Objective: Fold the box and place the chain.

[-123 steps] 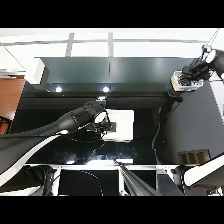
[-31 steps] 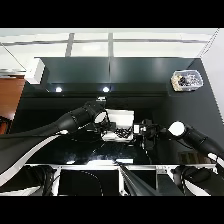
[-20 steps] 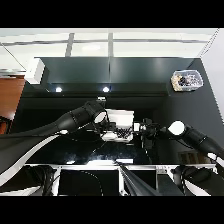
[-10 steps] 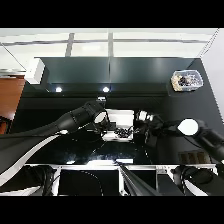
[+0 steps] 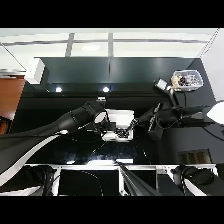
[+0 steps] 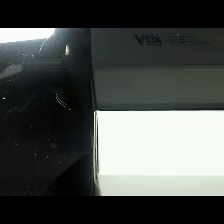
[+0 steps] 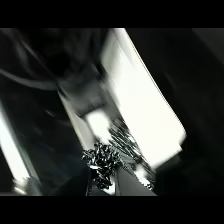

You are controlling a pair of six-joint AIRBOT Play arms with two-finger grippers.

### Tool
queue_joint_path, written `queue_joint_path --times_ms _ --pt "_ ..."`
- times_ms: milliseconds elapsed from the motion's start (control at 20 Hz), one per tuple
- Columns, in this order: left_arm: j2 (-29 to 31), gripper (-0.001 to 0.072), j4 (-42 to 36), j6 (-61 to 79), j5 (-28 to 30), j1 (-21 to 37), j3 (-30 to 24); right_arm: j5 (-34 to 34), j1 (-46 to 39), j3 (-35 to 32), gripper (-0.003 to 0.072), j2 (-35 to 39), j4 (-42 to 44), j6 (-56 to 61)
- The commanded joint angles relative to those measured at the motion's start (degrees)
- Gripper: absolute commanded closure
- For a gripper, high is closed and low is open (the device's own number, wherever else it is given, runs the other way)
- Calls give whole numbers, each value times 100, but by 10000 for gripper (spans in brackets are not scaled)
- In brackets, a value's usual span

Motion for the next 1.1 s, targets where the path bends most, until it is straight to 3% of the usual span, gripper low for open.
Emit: queue_joint_path --times_ms 0,300,450,650,800,1050 --pt "-2 681 2 0 4 2 -2 199 -13 455 679 24 769 387" --pt "-2 681 2 0 4 2 -2 20 -13 879 679 22 1386 439" --pt "-2 681 4 0 9 2 -2 -24 -11 861 679 -83 874 649" --pt "-2 681 4 2 7 2 -2 -94 33 245 679 -323 452 1027" --pt "-2 681 0 0 7 2 -2 -732 317 -282 678 -568 463 1036" --pt "-2 681 -20 0 -15 2 -2 -927 507 -422 660 -1043 452 1478"
